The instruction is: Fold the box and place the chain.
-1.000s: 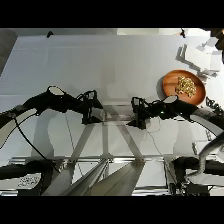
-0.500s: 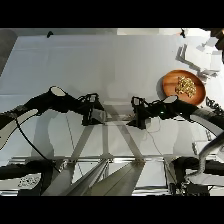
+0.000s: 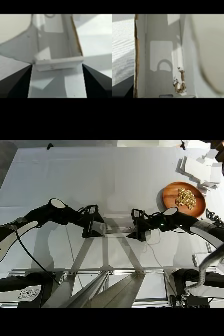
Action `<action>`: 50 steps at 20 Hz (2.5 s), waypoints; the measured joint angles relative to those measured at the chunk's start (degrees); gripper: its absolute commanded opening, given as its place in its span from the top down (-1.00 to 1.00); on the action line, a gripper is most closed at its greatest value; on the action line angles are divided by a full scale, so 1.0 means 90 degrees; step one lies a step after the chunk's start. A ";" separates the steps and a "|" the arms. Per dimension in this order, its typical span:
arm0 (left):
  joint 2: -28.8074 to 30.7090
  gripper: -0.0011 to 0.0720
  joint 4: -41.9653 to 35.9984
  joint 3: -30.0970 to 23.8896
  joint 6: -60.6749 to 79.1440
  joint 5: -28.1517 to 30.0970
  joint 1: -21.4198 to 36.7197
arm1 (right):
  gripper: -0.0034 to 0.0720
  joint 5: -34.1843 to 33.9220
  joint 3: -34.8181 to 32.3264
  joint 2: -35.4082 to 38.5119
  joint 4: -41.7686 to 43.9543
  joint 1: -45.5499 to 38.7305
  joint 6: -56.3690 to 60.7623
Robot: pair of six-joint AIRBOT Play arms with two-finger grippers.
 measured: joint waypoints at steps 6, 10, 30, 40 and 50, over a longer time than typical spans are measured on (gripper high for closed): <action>0.0000 -0.94 -0.0146 0.0000 -0.0114 0.0114 -0.0056 | -0.46 0.0000 0.0000 0.0000 0.0002 0.0000 0.0005; -0.0046 -0.94 -0.0182 0.0000 0.0000 0.0189 -0.0219 | -0.46 0.0000 0.0000 0.0000 0.0000 0.0000 0.0000; -0.0389 -0.93 -0.0279 -0.0002 0.0155 0.0593 -0.0469 | -0.46 0.0002 0.0000 0.0000 -0.0002 0.0000 0.0000; -0.0379 -0.93 -0.0260 -0.0002 0.0075 0.1020 -0.0879 | -0.46 0.0002 0.0000 0.0000 0.0000 0.0000 -0.0002; -0.0367 -0.50 -0.0100 0.0000 0.0080 0.1137 -0.0828 | -0.46 0.0000 0.0000 0.0000 0.0002 0.0000 0.0000</action>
